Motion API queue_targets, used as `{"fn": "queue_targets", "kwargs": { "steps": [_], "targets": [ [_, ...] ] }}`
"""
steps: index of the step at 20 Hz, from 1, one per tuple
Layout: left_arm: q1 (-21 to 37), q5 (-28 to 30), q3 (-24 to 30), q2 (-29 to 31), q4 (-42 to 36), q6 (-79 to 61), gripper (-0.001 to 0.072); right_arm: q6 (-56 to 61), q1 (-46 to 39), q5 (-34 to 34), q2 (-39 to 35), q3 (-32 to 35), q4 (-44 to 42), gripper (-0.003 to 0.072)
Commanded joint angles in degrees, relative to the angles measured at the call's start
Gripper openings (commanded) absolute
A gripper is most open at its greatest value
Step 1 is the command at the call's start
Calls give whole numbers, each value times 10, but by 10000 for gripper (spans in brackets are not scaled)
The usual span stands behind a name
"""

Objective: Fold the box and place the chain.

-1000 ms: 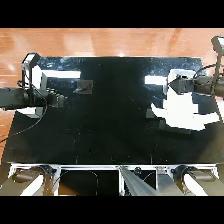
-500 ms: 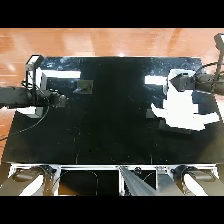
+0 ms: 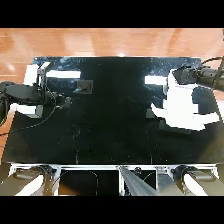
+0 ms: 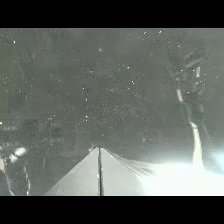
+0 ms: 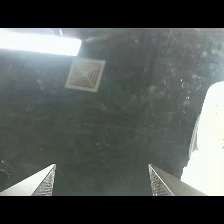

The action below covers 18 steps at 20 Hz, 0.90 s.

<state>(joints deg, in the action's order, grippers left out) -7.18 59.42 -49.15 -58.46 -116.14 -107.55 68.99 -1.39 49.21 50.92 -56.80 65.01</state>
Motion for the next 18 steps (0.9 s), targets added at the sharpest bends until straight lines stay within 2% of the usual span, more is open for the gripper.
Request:
{"fn": "queue_targets", "kwargs": {
  "steps": [1, 4, 5, 6, 7, 9, 12, 13, 16, 18],
  "targets": [
    [0, -1, 0, -20, -1, 0, 20, 1, 1, 2, 0, 0, -14, 720],
    [0, -30, 0, -28, -7, 0, 40, 3, 1, 33, 0, 0, -22, 720],
    [0, -40, 0, -29, -15, 0, 231, 17, 0, 47, 0, 0, -16, 720],
    [0, -49, -1, -29, -25, 0, 600, 29, -3, 65, 0, 0, -9, 720],
    [0, -57, -1, -29, -32, 0, 627, 30, -17, 91, 0, 0, -8, 720],
    [0, -57, -2, -29, -33, 0, 627, 31, -86, 131, 0, 0, 10, 720],
    [0, -51, -2, -29, -33, 0, 626, 30, -283, 143, 17, 0, 62, 720],
    [0, -51, -2, -29, -33, 0, 626, 20, -357, 153, 39, 0, 55, 720],
    [0, -52, -2, -29, -32, 0, 626, -80, -533, 227, 157, -21, -29, 720],
    [0, -55, -2, -29, -28, 0, 626, -108, -581, 303, 261, -80, -17, 720]
  ]
}}
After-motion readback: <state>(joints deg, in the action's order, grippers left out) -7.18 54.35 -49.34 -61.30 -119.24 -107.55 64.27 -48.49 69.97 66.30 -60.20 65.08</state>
